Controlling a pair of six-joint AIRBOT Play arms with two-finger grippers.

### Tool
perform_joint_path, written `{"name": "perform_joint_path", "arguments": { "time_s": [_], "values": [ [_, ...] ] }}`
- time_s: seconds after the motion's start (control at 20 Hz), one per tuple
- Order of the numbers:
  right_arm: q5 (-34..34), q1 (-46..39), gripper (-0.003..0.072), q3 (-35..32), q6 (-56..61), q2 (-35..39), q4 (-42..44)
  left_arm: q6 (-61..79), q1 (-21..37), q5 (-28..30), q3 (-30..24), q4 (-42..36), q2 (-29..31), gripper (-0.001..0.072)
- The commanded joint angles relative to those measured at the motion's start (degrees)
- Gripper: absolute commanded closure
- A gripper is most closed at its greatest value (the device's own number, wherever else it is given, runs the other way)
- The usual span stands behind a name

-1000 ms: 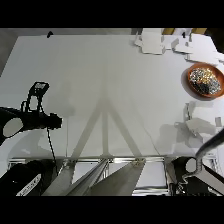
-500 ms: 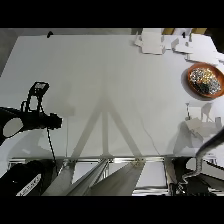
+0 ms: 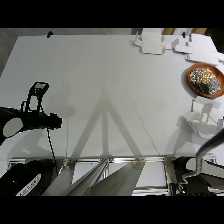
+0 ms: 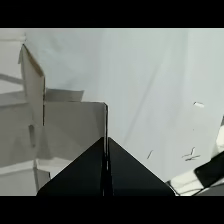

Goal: Fold the box and place the chain.

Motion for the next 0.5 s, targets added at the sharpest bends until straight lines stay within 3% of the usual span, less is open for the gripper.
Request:
{"name": "perform_joint_path", "arguments": {
  "time_s": [0.0, 0.25, 0.45],
  "values": [
    [2.78, 6.84, 0.0672, 0.02, -3.02, 5.88, 7.63, 0.02, 0.04, 0.02, 0.0, 0.02, 0.04, 0.0438],
    [-0.7, 21.44, 0.0674, -3.34, -6.08, 19.67, 32.83, 0.02, 0.04, 0.02, 0.0, 0.02, 0.04, 0.0438],
    [-10.12, 34.73, 0.0674, -14.78, -4.87, 33.05, 45.97, 0.02, 0.04, 0.02, 0.0, 0.02, 0.04, 0.0438]
  ]
}}
